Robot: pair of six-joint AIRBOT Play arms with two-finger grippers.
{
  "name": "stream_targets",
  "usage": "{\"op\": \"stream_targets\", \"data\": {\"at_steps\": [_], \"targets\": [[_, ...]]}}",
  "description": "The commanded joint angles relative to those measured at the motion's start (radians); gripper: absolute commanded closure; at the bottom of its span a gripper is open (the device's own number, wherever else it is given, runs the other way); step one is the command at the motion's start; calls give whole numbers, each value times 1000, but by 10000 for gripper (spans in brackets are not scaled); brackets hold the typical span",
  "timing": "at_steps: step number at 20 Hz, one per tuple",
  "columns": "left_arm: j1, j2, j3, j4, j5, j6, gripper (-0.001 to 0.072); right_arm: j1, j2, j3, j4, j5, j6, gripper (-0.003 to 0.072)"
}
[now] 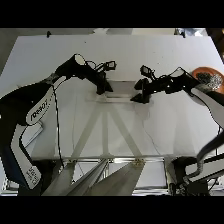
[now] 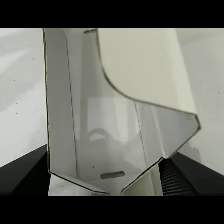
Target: Fold the box and place the chain.
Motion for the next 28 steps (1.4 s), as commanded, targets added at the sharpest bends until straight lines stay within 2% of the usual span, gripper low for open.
{"op": "stream_targets", "data": {"at_steps": [1, 5, 24, 25, 28], "targets": [[0, 0, 0, 0, 1, -1, 699, 1, -35, 36, -28, 39, 15, -8], [0, 0, 0, 0, 1, -1, 699, 16, -59, 37, -92, 41, 26, -8], [0, 0, 0, 0, 1, -1, 699, 47, -63, 37, -104, 21, 24, -6], [0, 0, 0, 0, 1, -1, 699, 47, -63, 37, -104, 18, 24, 5], [0, 0, 0, 0, 1, -1, 699, 46, -63, 37, -105, 15, 24, 146]]}}
